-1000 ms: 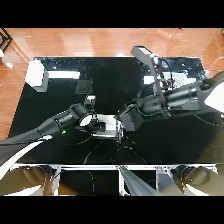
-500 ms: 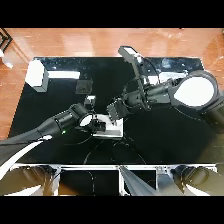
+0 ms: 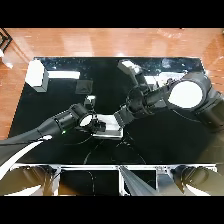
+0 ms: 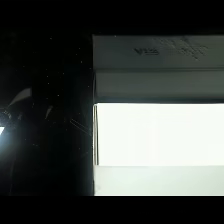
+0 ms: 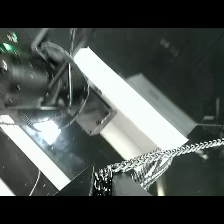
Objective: Fold the box and place the chain.
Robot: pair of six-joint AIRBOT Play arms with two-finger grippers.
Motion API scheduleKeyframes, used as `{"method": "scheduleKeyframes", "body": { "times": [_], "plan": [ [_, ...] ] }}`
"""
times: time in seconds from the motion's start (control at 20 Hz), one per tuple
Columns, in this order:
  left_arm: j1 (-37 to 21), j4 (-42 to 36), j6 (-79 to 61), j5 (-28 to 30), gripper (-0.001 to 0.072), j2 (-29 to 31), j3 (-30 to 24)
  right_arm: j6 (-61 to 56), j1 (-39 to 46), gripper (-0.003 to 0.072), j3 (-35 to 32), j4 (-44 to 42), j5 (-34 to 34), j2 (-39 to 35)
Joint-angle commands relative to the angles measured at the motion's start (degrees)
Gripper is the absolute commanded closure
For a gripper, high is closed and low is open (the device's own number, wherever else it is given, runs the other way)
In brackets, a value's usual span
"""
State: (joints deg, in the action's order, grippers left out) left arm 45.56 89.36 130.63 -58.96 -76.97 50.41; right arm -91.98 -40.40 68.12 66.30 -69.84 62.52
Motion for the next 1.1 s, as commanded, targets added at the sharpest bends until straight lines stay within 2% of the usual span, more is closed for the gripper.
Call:
{"method": "scheduleKeyframes", "body": {
  "times": [0.0,0.1,0.3,0.5,0.8,0.85,0.9,0.95,1.05],
  "plan": [
    [0.02,0.07,-0.13,0.0,0.0686,0.02,0.04,-0.15,-0.13,0.0665,-3.78,-4.09,1.57,0.35],
    [0.02,0.17,-0.13,0.0,0.0686,0.02,0.04,0.37,-0.13,0.0665,-5.97,-6.51,5.55,1.01],
    [0.02,0.17,-0.13,-0.02,0.0687,0.02,0.04,1.42,-0.11,0.0665,-6.16,-8.39,10.05,4.72],
    [0.02,0.17,-0.11,0.0,0.0687,0.02,0.04,1.4,-0.04,0.0664,-6.16,-7.28,11.32,7.67],
    [0.02,0.17,-0.11,0.02,0.0687,0.02,0.04,1.07,1.03,0.0662,-6.16,-5.18,11.87,8.0],
    [0.02,0.17,-0.11,0.02,0.0687,0.02,0.04,0.61,1.01,0.0518,-6.16,-5.18,11.63,8.0],
    [0.02,0.17,-0.11,-0.02,0.0687,0.02,0.04,0.26,1.01,0.0178,-6.14,-5.18,11.26,7.98],
    [0.02,0.17,-0.13,-0.13,0.0687,0.02,0.04,0.24,1.49,0.0044,-6.1,-4.74,9.86,7.76],
    [0.02,0.15,-0.11,-0.24,0.0687,0.02,0.04,0.24,4.26,0.0044,-6.12,-2.45,4.81,5.57]
  ]
}}
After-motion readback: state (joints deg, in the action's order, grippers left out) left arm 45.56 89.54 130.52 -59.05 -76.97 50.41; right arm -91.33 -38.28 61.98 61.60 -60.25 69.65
